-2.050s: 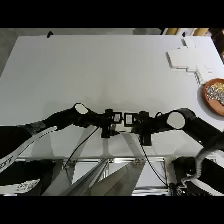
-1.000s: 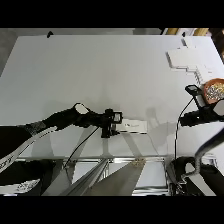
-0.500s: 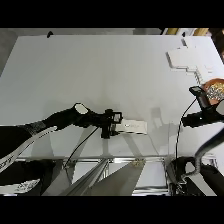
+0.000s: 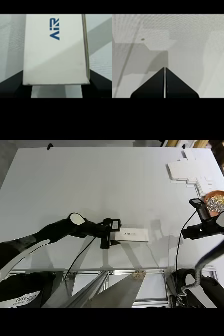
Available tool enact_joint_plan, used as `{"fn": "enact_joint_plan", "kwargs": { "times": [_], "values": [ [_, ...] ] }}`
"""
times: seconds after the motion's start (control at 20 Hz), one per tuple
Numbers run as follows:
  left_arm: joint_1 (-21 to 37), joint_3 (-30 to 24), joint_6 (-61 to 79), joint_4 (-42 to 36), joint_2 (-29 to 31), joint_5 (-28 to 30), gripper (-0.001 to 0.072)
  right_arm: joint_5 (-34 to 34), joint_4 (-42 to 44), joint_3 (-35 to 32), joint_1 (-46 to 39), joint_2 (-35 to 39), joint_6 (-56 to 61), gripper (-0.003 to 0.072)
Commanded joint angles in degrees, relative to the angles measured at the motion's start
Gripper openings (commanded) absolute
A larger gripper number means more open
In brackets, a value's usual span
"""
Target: Fold the box and place the chain.
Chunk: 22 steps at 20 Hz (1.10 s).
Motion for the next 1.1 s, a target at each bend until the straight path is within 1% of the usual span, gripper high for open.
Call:
{"fn": "enact_joint_plan", "kwargs": {
  "times": [0.0, 0.05, 0.15, 0.25, 0.35, 0.4, 0.45, 0.5, 0.6, 0.75, 0.85, 0.9, 0.95, 1.05],
  "values": [
    [3.58, 0.04, -23.87, 18.67, 9.7, 0.92, 0.0253, 0.02, 0.02, 0.0, -0.04, -0.04, 0.02, 0.0019],
    [5.51, 0.04, -31.45, 25.99, 13.42, 1.29, 0.0253, 0.02, 0.02, 0.0, -0.04, -0.04, 0.02, 0.0019],
    [10.19, 0.04, -46.69, 36.79, 20.61, 4.22, 0.0254, 0.02, 0.02, 0.02, -0.04, -0.04, 0.02, 0.0019],
    [16.98, 0.04, -63.39, 48.74, 27.28, 5.55, 0.0253, 0.04, 0.02, 0.02, -0.04, -0.04, 0.02, 0.0019],
    [25.75, 0.04, -78.62, 59.65, 31.85, 5.51, 0.0253, 0.02, 0.04, 0.02, -0.04, -0.04, 0.02, 0.0019],
    [30.84, 0.04, -84.91, 64.02, 33.38, 5.16, 0.0254, 0.02, 0.02, 0.02, -0.04, -0.04, 0.02, 0.0019],
    [35.78, 0.04, -90.09, 66.82, 34.32, 4.74, 0.0254, 0.02, 0.04, 0.0, -0.04, -0.04, 0.02, 0.0019],
    [41.38, 0.04, -94.99, 68.26, 34.75, 4.35, 0.0255, 0.04, 0.02, 0.0, -0.04, -0.04, 0.02, 0.0019],
    [51.91, 0.04, -100.65, 68.13, 34.23, 3.48, 0.0255, 0.02, 0.04, 0.0, -0.04, -0.04, 0.02, 0.0019],
    [63.58, 0.02, -103.73, 68.11, 32.22, 2.84, 0.0255, 0.02, 0.04, 0.0, -0.04, -0.04, 0.02, 0.0019],
    [68.02, 0.02, -103.54, 68.32, 29.88, 1.79, 0.0324, 0.02, 0.04, 0.02, -0.04, -0.04, 0.02, 0.0019],
    [69.66, 0.02, -103.45, 68.35, 28.22, 1.09, 0.0384, 0.02, 0.04, 0.02, -0.04, -0.04, 0.02, 0.0019],
    [70.9, 0.02, -103.45, 68.3, 26.43, 0.31, 0.0395, 0.02, 0.04, 0.0, -0.04, -0.04, 0.02, 0.0019],
    [72.57, 0.02, -103.51, 68.3, 22.14, -1.99, 0.0395, 0.02, 0.04, 0.0, -0.04, -0.04, 0.02, 0.0019]
  ]
}}
